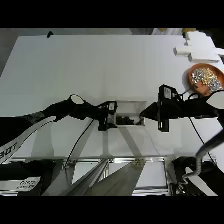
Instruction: Fold the box and place the chain.
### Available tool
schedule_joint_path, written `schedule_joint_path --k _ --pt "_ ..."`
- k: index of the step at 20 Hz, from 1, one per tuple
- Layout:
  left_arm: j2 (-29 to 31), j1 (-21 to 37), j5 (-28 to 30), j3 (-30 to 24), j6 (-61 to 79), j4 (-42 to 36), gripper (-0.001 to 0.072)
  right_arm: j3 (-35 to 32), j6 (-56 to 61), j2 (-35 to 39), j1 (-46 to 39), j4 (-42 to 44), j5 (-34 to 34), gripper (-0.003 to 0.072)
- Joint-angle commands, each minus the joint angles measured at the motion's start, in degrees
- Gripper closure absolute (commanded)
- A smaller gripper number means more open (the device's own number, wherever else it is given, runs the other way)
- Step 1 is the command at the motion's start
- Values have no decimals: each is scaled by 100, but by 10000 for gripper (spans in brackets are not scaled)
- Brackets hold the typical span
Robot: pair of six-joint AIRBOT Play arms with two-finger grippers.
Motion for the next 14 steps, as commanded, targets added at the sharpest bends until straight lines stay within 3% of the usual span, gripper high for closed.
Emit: schedule_joint_path --k 1,4,10,11,13,14 --pt "0 0 2 0 2 0 677 2 4 68 662 422 -470 669" --pt "0 0 0 0 2 0 677 2 50 -35 1303 396 -1307 669" --pt "0 0 2 0 2 0 677 0 647 -662 1506 46 -1862 666" --pt "0 0 0 0 2 0 677 2 811 -717 1506 -74 -2013 612" --pt "0 0 2 0 2 0 677 4 831 -734 1506 -131 -2234 366" --pt "0 0 0 0 0 0 677 17 802 -706 1502 -133 -2345 348"
